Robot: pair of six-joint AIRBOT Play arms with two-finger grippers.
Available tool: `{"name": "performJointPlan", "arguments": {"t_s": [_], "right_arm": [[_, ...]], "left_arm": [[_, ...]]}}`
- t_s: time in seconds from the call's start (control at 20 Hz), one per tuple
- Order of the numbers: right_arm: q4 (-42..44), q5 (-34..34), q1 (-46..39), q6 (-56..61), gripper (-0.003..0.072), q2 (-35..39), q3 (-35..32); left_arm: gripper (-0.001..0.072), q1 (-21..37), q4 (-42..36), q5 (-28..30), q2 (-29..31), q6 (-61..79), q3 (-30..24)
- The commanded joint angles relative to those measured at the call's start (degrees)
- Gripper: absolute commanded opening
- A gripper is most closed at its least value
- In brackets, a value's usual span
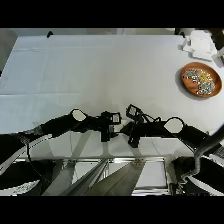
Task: Fold the box and place the chain.
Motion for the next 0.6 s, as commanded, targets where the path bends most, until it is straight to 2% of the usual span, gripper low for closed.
{"name": "performJointPlan", "arguments": {"t_s": [0.0,0.1,0.25,0.4,0.45,0.55], "right_arm": [[0.6,-0.7,0.0,1.6,0.0017,3.3,4.4],[-2.5,-2.2,0.0,8.3,0.0016,5.2,6.3],[-16.3,-2.1,-2.3,33.5,0.0016,7.4,6.9],[-37.0,8.2,-8.9,62.5,0.0016,7.5,6.9],[-42.7,13.3,-11.6,69.0,0.0016,7.5,6.9],[-48.8,22.4,-16.7,74.9,0.0017,7.5,6.8]], "left_arm": [[0.0315,0.0,0.4,0.0,0.0,0.5,0.0],[0.0315,0.0,0.4,0.0,0.0,0.5,0.0],[0.0315,0.0,0.4,0.0,0.0,0.5,0.0],[0.0315,0.0,0.4,-0.4,0.0,0.5,0.0],[0.0315,0.0,0.4,-0.7,0.0,0.5,0.0],[0.0314,0.0,0.4,-0.8,0.0,0.5,0.0]]}}
